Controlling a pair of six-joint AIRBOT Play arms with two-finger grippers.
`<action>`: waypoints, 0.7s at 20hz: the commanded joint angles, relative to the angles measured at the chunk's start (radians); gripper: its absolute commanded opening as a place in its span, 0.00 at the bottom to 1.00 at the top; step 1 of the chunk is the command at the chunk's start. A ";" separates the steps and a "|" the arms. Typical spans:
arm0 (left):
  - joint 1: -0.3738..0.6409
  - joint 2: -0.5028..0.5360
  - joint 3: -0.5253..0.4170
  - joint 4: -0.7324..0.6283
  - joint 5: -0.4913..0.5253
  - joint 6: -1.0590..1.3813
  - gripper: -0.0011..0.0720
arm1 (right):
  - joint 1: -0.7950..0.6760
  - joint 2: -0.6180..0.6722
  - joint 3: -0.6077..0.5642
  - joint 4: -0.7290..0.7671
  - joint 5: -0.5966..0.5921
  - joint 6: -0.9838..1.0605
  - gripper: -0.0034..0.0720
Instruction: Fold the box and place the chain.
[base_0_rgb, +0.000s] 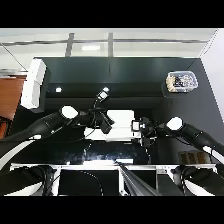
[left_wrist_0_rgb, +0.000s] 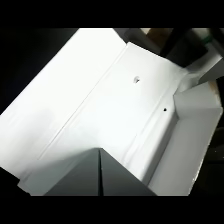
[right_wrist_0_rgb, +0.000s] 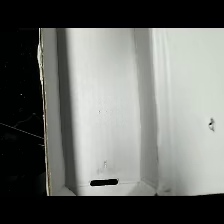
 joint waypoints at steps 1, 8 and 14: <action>0.061 0.018 0.042 0.059 -0.072 -0.016 0.05 | 0.000 0.000 0.000 0.003 0.001 0.001 0.61; 0.187 0.223 0.048 0.357 -0.220 -0.134 0.05 | 0.000 0.000 0.000 0.003 0.001 0.001 0.61; 0.140 0.262 -0.040 0.516 -0.496 -0.081 0.95 | 0.000 0.000 0.000 0.003 0.001 0.001 0.61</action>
